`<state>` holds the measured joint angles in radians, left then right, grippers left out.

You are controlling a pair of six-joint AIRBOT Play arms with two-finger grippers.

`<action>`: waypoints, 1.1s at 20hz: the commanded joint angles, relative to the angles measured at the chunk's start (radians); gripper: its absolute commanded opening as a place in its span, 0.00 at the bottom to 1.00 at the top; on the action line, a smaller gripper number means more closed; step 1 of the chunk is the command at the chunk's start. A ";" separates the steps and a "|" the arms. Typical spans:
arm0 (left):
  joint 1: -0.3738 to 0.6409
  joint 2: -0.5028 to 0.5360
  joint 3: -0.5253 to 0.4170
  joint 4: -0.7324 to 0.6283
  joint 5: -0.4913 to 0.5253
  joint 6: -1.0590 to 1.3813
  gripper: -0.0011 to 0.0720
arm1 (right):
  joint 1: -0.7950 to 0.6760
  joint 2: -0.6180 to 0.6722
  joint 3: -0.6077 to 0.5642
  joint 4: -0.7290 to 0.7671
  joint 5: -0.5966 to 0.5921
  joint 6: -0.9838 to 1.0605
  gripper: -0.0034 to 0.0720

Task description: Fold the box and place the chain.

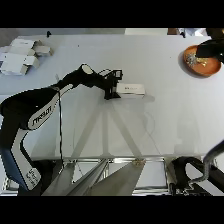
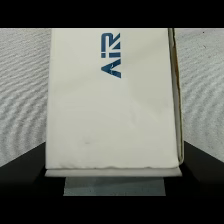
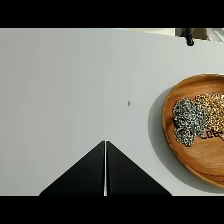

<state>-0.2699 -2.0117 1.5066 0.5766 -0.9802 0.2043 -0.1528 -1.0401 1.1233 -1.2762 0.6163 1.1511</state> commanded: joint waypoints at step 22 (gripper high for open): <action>0.002 0.087 0.001 0.034 -0.071 -0.282 0.59 | -0.003 -0.001 0.006 -0.035 -0.005 0.030 0.07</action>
<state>-0.2687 -1.9690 1.5066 0.5854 -1.0397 0.0250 -0.1551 -1.0409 1.1286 -1.3117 0.6113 1.1809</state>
